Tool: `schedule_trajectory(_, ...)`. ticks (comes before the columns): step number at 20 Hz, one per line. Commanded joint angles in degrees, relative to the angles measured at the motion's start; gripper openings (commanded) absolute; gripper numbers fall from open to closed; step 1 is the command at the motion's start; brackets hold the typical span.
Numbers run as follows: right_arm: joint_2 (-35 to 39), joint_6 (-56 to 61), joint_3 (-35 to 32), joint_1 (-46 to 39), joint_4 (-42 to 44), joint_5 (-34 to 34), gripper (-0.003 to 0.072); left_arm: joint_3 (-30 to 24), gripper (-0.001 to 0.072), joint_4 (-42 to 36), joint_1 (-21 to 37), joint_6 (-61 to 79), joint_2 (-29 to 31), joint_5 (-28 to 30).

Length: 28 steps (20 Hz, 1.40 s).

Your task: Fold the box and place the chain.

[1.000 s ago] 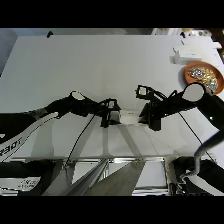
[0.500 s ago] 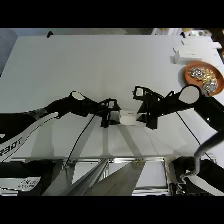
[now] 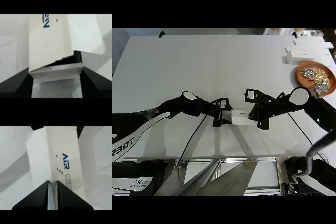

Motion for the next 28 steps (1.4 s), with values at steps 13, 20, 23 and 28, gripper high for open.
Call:
schedule_trajectory(13,0.11,-0.02,-0.04,0.07,-1.68,-3.06,0.0039,0.02,0.0103,0.07,0.00,0.17,0.02,-0.20)
schedule_trajectory(20,0.96,-0.04,-0.04,0.07,-1.84,-3.30,0.0039,0.02,0.0103,0.07,0.00,0.17,0.02,-0.20)
schedule_trajectory(23,0.66,0.00,-0.09,0.07,-3.72,-4.79,0.0038,0.02,0.0103,0.09,0.00,0.17,0.02,-0.20)
schedule_trajectory(28,0.31,0.15,-1.18,0.07,-2.71,-3.93,0.0039,0.02,0.0103,0.07,0.00,0.17,0.02,-0.22)
